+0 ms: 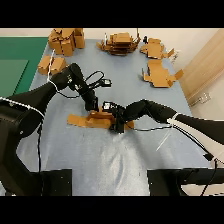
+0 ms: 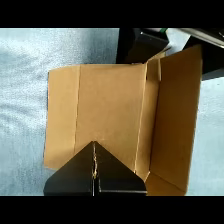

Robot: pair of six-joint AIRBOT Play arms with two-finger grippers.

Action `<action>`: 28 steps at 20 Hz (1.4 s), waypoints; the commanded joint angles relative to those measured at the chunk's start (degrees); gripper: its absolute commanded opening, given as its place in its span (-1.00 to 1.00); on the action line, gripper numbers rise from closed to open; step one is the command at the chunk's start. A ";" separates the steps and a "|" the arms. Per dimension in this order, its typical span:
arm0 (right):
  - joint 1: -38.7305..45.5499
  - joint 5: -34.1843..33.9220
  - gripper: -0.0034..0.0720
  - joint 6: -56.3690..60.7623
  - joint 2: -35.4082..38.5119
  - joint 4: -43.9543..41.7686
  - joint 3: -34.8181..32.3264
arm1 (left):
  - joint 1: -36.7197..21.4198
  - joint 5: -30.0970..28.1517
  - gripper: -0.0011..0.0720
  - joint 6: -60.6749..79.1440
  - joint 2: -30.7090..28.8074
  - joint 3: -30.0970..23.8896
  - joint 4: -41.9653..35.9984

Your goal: Fold the box.

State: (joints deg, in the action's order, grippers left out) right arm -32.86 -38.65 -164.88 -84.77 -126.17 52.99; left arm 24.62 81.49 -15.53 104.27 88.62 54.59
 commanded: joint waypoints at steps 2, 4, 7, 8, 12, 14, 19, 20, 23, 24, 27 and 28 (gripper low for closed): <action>0.02 0.44 -0.33 0.31 -0.15 -0.09 -0.02 | -0.50 0.04 -0.93 -0.87 0.24 2.12 0.48; 0.00 0.42 -0.33 0.33 -0.15 -0.11 -0.02 | -2.05 0.22 -0.93 -4.57 -0.13 4.94 0.81; 0.02 0.42 -0.33 0.33 -0.15 -0.11 -0.02 | -6.78 1.64 -0.94 -8.41 -2.91 7.72 0.22; 0.02 0.42 -0.33 0.33 -0.15 -0.11 -0.02 | -9.05 1.90 -0.94 -8.35 -4.74 7.72 -0.68; 0.02 0.44 -0.33 0.33 -0.15 -0.11 -0.02 | -19.76 0.20 -0.94 -5.62 -14.84 2.71 -4.39; 0.02 0.44 -0.33 0.31 -0.15 -0.11 -0.04 | -24.06 -4.37 -0.94 0.37 -22.56 -6.36 -3.96; 0.02 0.63 -0.33 0.31 -0.15 -0.09 -0.04 | -22.84 -12.37 -0.75 20.33 -37.03 -31.56 -6.21; 0.02 0.57 -0.33 0.33 -0.15 -0.09 -0.02 | -20.90 -13.16 0.15 22.27 -37.18 -33.57 -7.45; 0.02 0.63 -0.33 0.33 -0.17 -0.11 -0.02 | -14.05 -16.96 0.64 22.18 -36.04 -36.15 -5.88; 0.02 0.66 -0.33 0.31 -0.17 -0.11 -0.02 | -12.20 -17.00 0.64 22.18 -34.99 -36.15 -5.14; 0.00 0.57 -0.33 0.33 -0.15 -0.11 -0.04 | -7.89 -20.17 0.64 22.12 -30.73 -36.20 -2.54; 0.00 0.59 -0.33 0.33 -0.15 -0.11 -0.02 | -7.10 -21.09 0.58 22.16 -29.31 -36.17 -2.14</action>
